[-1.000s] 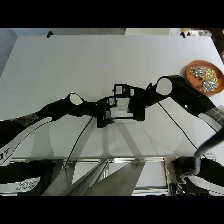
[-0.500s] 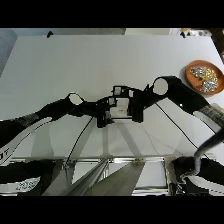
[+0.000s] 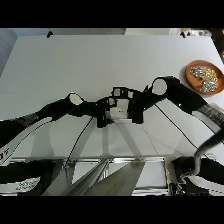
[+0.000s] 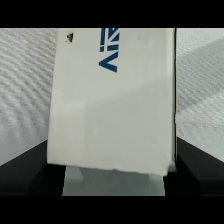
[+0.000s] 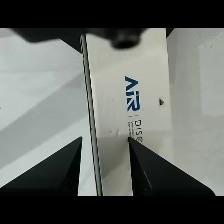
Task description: Fold the box and place the chain.
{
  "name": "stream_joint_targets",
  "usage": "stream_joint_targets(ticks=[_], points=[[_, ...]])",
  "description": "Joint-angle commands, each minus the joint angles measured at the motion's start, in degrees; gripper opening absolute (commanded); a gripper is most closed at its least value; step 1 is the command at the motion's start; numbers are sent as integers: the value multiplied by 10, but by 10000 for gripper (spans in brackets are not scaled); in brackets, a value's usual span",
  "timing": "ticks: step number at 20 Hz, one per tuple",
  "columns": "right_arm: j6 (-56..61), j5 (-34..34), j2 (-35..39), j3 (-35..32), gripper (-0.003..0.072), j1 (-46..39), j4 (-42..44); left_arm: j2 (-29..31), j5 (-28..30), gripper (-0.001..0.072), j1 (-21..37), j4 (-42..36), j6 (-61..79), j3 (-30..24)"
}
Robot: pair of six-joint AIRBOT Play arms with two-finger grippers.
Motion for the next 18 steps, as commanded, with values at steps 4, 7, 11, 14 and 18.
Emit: stream_joint_targets(ticks=[4,7,11,14,18], points=[[-1,1,28,1,358,0,4,0,0,393,0,0,0,0],[-2,-8,44,1,358,0,14,0,0,393,0,0,0,0],[-12,-7,44,1,221,0,60,0,0,393,0,0,0,0],[-35,-6,33,0,18,0,88,0,0,393,0,0,0,0],[-35,1,-2,0,18,-1,87,0,0,393,0,0,0,0]])
